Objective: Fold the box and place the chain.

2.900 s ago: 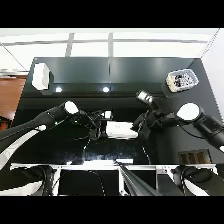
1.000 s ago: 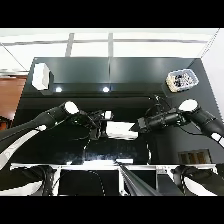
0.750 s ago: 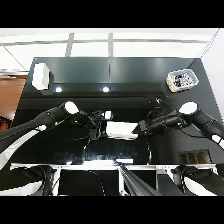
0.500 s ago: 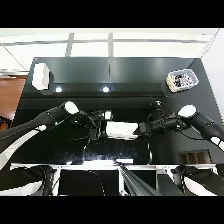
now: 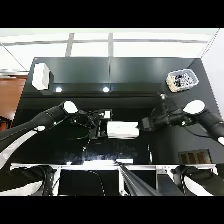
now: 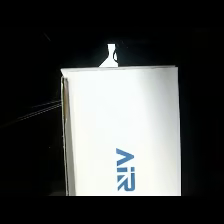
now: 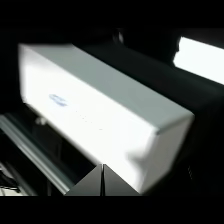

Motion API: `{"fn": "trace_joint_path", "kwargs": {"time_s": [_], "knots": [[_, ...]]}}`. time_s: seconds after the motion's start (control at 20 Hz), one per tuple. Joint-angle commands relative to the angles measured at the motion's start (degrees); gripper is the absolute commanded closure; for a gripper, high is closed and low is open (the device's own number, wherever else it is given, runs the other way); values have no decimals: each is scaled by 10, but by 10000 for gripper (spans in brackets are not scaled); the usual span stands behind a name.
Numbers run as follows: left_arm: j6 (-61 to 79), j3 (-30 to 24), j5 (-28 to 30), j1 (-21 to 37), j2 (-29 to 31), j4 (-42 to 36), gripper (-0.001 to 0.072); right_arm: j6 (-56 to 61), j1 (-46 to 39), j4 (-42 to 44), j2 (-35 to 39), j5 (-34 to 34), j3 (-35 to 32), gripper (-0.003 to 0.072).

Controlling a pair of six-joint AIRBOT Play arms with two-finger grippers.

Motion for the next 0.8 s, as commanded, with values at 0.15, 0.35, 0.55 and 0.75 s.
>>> {"fn": "trace_joint_path", "kwargs": {"time_s": [0.15, 0.35, 0.55, 0.75], "knots": [[-80, 0, -3, 2, 84, 71, -8, 0, -122, -31, 94, 46, 59, 675], [-125, 17, 11, -38, 122, 49, -3, 3, -223, -54, 94, 48, 59, 676], [-162, 69, 48, -108, 59, 47, 1, 13, -238, -54, 94, 29, 58, 676], [-212, 144, 29, -134, -16, 48, 1, 13, -238, -54, 94, 37, 58, 675]]}}
